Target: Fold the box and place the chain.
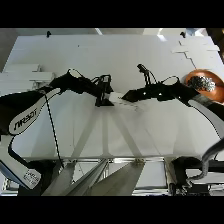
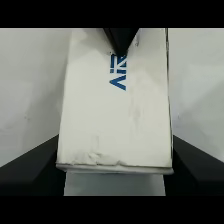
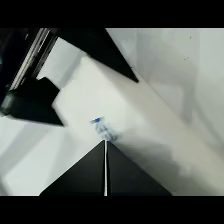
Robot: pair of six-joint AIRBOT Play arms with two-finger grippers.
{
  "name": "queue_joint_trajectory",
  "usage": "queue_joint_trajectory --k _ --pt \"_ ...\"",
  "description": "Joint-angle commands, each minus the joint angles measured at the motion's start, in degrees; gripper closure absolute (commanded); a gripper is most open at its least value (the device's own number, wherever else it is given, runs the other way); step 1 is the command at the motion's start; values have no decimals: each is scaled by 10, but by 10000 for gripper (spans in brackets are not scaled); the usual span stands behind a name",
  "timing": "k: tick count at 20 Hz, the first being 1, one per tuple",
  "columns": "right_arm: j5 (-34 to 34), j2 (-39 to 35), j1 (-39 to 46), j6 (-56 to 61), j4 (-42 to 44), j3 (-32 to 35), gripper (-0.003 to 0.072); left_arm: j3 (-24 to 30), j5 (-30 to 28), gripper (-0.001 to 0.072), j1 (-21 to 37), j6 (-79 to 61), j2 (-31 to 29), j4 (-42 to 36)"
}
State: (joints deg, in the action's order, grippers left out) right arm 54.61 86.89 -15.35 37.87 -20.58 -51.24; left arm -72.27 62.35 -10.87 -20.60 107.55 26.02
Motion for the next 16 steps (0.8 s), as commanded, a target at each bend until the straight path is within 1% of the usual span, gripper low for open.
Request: queue_joint_trajectory --k 1,3,4,7,9,10,12,16 --pt "-12 -31 1 -60 126 -2 673 -1 4 413 1 -4 0 5" --pt "-14 -35 -7 -69 145 -2 674 -1 4 413 1 -4 0 5" --pt "-23 -33 -16 -69 141 -2 674 -1 4 413 1 -4 0 5" --pt "-78 -24 -49 -68 126 -2 674 -1 4 413 1 -4 0 5" --pt "-99 -12 -65 -62 118 -2 675 -1 4 413 1 -4 0 5" --pt "-104 -8 -71 -58 103 -2 675 -1 4 413 1 -4 0 5" --pt "-118 -1 -75 -13 61 -2 675 -1 4 413 1 -4 0 4" --pt "-145 5 -75 76 -42 -2 675 -1 4 413 1 -4 0 4"
